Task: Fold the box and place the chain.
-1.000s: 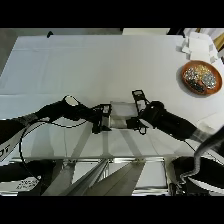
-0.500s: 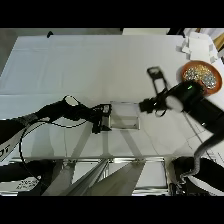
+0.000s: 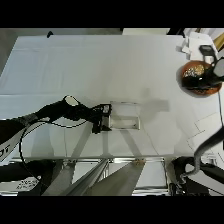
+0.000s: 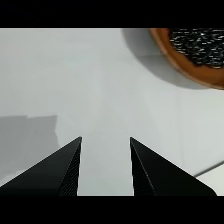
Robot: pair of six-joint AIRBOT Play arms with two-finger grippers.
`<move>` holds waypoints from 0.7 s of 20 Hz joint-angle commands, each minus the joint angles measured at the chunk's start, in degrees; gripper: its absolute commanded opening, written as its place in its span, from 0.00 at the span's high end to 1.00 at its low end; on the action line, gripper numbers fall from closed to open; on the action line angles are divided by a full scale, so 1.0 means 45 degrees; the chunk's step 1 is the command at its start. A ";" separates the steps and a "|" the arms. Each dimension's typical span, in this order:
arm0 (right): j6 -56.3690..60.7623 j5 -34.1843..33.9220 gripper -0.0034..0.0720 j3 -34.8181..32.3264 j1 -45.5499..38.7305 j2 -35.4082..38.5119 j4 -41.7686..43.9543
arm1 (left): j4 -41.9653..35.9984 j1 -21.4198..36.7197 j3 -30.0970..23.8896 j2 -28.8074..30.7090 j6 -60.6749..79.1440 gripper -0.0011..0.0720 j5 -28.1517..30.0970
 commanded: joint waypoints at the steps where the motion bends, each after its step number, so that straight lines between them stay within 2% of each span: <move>1: -0.0733 -0.0743 0.51 0.0894 -0.2283 -0.1773 0.0034 | 0.0005 0.0010 0.0000 0.0005 0.0005 0.42 0.0000; 4: -0.0733 -0.1209 0.51 0.1870 -0.2667 -0.3143 0.0039 | 0.0005 0.0010 0.0000 0.0005 0.0005 0.42 0.0000; 6: -0.0729 -0.1098 0.57 0.2618 -0.2662 -0.4007 0.0257 | 0.0005 0.0010 0.0000 0.0005 0.0005 0.42 0.0005; 9: -0.0622 -0.1161 0.57 0.3434 -0.2662 -0.5051 0.0597 | 0.0005 0.0010 0.0000 0.0005 0.0005 0.42 0.0005; 12: -0.0393 -0.1015 0.58 0.3575 -0.2662 -0.5591 0.0573 | 0.0005 0.0010 0.0000 0.0005 0.0005 0.42 0.0000; 14: -0.0321 -0.0763 0.62 0.3575 -0.2662 -0.5829 0.0510 | 0.0005 0.0010 0.0000 0.0005 0.0005 0.42 0.0000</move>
